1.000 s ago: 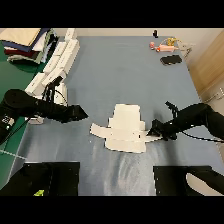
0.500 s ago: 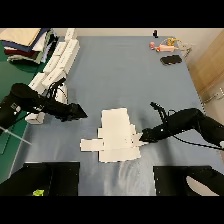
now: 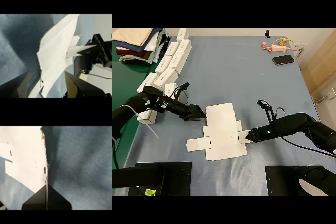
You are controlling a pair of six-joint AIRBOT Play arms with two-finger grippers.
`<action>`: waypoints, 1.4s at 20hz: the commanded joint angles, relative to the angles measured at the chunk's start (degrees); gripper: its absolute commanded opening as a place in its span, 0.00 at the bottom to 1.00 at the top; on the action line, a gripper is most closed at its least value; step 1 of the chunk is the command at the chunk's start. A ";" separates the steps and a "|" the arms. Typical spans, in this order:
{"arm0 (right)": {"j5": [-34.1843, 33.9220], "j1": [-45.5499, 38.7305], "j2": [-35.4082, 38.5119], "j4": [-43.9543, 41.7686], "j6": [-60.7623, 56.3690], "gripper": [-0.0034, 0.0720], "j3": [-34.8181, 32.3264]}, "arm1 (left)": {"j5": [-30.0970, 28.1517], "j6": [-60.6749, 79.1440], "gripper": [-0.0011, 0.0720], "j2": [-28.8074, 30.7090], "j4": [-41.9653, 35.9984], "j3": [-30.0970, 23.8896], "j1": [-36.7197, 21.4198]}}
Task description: Fold the box.
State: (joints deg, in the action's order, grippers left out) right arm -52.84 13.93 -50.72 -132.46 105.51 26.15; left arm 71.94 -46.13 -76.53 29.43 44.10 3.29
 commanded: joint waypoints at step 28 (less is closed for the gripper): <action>3.52 2.86 -0.04 26.67 -11.02 0.29 3.19 | 6.95 23.91 0.03 -14.71 -7.13 12.37 7.87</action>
State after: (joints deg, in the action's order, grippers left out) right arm -49.56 16.80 -50.81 -120.01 102.06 27.64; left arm 82.04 -26.79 -92.40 23.03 55.48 10.83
